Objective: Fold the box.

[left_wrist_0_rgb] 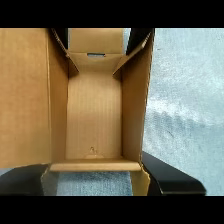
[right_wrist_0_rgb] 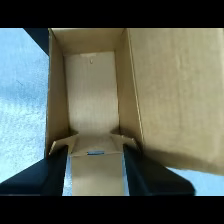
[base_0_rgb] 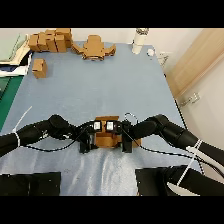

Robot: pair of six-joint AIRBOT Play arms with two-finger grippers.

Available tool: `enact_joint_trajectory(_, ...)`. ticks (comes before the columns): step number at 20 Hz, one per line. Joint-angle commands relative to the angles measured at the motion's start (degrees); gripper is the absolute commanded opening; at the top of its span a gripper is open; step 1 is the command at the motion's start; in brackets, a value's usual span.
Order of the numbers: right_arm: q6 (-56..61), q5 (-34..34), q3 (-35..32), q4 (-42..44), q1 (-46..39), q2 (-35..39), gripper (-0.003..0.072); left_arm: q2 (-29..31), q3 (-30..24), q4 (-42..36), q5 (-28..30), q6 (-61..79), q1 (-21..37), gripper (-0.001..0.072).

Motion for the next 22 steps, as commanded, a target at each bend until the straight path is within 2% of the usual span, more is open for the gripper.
enact_joint_trajectory(1, 4.61, -3.3, 0.15, -3.02, 0.02, 0.39, 0.0385, 0.02, 0.07, -0.02, 0.02, -0.02, -0.02, 0.0519)
enact_joint_trajectory(2, 8.87, -4.76, 0.48, -5.7, 0.02, 0.72, 0.0346, 0.02, 0.07, -0.02, 0.02, -0.02, -0.02, 0.0519)
enact_joint_trajectory(3, 14.23, -6.47, 0.92, -9.25, 0.02, 1.09, 0.025, 0.02, 0.07, -0.02, 0.02, -0.02, -0.02, 0.0519)
enact_joint_trajectory(4, 20.76, -7.93, 1.31, -13.46, 0.0, 1.68, 0.0088, 0.02, 0.07, -0.02, 0.04, -0.02, -0.02, 0.0519)
enact_joint_trajectory(7, 43.41, -9.66, 2.27, -26.4, 0.0, 5.14, 0.0006, 0.02, 0.07, -0.02, 0.04, -0.02, -0.02, 0.0519)
enact_joint_trajectory(12, 81.13, -19.12, 4.13, -46.27, -1.42, 12.94, 0.0004, 0.02, 0.07, -0.02, 0.02, -0.02, -0.02, 0.0519)
enact_joint_trajectory(13, 85.0, -22.12, 4.02, -47.41, -3.52, 12.92, 0.0004, 0.02, 0.07, -0.02, 0.02, 0.0, -0.02, 0.0519)
enact_joint_trajectory(15, 86.01, -23.61, 2.23, -43.63, -8.81, 11.98, 0.0003, 0.02, 0.07, -0.02, 0.02, -0.02, -0.02, 0.0519)
enact_joint_trajectory(18, 81.9, -20.17, -1.86, -27.67, -14.45, 8.57, 0.0003, 0.02, 0.07, -0.02, -0.02, -0.02, -0.02, 0.0519)
enact_joint_trajectory(20, 78.12, -16.06, -3.15, -17.46, -13.77, 6.62, 0.0003, 0.02, 0.07, -0.02, 0.07, 0.0, -0.02, 0.0519)
enact_joint_trajectory(22, 77.5, -12.11, -3.23, -12.02, -11.82, 5.7, 0.0002, 0.02, 0.07, -0.02, 0.0, -0.02, -0.02, 0.0519)
